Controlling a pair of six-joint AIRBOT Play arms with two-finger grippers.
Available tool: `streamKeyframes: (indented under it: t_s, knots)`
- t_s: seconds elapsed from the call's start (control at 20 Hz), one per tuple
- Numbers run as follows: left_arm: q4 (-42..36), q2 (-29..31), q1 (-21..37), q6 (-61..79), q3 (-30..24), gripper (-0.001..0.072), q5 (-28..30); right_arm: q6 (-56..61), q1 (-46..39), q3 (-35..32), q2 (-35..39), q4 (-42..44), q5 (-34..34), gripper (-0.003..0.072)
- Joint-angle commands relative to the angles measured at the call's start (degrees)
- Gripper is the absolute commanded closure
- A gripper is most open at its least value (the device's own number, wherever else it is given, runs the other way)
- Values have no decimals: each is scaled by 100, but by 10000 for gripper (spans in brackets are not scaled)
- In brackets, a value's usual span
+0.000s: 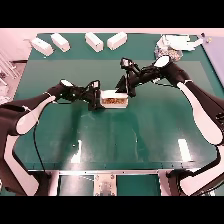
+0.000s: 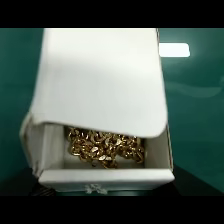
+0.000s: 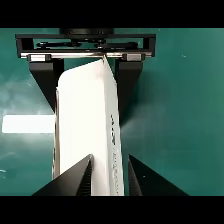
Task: Fold the box and place the chain.
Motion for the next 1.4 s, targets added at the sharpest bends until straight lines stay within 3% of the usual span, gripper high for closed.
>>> streamKeyframes:
  t_s: [0.0,0.9,1.15,1.35]
  knots:
    - [0,4,-4,9,2,239,0,-9,66,70,-50,22,-197,426]
    - [0,4,-4,9,2,239,0,61,85,138,-48,-197,444,470]
    - [0,4,-4,9,2,239,0,315,85,105,-48,-199,535,539]
    - [0,4,-4,9,2,239,0,313,85,-50,-50,-197,529,543]
